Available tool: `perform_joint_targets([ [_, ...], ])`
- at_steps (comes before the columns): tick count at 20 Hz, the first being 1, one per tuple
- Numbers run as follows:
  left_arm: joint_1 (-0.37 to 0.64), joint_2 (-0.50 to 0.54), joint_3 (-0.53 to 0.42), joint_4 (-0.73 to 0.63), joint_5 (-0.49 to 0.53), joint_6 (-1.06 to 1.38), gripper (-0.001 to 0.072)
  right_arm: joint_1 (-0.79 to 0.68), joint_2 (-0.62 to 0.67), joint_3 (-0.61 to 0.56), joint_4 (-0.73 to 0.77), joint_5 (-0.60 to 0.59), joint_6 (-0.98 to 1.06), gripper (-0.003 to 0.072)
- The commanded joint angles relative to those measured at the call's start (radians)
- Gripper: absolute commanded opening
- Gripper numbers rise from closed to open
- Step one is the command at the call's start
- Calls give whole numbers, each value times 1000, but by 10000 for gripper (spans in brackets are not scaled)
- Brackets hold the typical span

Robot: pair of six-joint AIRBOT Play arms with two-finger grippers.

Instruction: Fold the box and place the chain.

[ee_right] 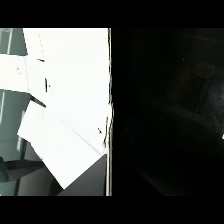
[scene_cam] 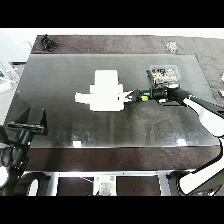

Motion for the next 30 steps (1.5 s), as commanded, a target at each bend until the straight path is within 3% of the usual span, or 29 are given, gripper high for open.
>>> perform_joint_targets([
  [1,0,-62,24,-11,11,-38,587,1,0,0,1,0,-3,8],
  [3,0,-190,79,-10,-8,-37,588,1,0,0,1,0,-3,8],
  [6,0,-460,219,-5,-68,-27,588,1,0,0,1,0,-3,9],
  [13,-1,-1137,664,-5,-411,40,588,1,0,0,3,0,1,8],
  [16,-1,-1355,834,16,-524,-18,588,1,0,0,4,-3,2,8],
  [18,-1,-1493,966,101,-597,-125,588,1,0,0,4,-5,1,8],
  [21,-1,-1641,1148,244,-669,-259,589,0,0,0,3,-5,1,8],
  [26,-1,-1671,1247,256,-730,-315,587,1,0,0,3,-12,0,9],
  [30,-5,-1807,1437,341,-837,-451,588,0,0,0,12,-31,0,8],
])
